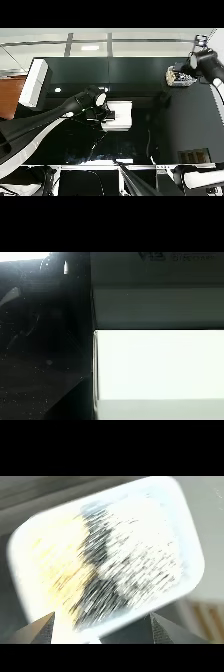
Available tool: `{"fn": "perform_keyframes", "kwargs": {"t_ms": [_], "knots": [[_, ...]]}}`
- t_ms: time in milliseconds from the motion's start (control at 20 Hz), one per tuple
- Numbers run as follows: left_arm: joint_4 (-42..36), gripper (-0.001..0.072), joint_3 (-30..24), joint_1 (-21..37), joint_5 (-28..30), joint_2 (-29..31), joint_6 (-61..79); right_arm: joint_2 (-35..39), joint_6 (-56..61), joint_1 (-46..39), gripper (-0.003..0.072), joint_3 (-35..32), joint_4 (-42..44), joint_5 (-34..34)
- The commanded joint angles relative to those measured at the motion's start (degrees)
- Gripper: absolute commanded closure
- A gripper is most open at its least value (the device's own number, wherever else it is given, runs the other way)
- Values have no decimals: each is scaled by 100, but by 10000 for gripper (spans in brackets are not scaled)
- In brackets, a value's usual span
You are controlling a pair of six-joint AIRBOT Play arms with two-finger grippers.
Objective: Fold the box and place the chain.
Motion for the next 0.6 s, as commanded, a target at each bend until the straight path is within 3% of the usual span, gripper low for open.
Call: {"fn": "perform_keyframes", "kwargs": {"t_ms": [0, 100, 300, 350, 450, 550], "knots": [[-2, 679, -2, 2, -20, -4, 2, -1346, -11, -684, -26, 1609, 850, 925], [-2, 679, -2, 2, -20, -4, 2, -1775, -33, -820, -26, 2076, 997, 1176], [-2, 679, -2, 2, -37, -4, 2, -2055, -61, -925, -16, 2168, 1027, 997], [-2, 679, -2, 2, -52, -4, 2, -2087, -87, -931, 91, 2168, 1025, 931], [0, 679, -2, 2, -122, -4, 2, -2153, -101, -929, 104, 2168, 1043, 846], [0, 679, -2, 2, -146, -4, 2, -2186, -232, -929, 265, 2168, 1187, 866]]}}
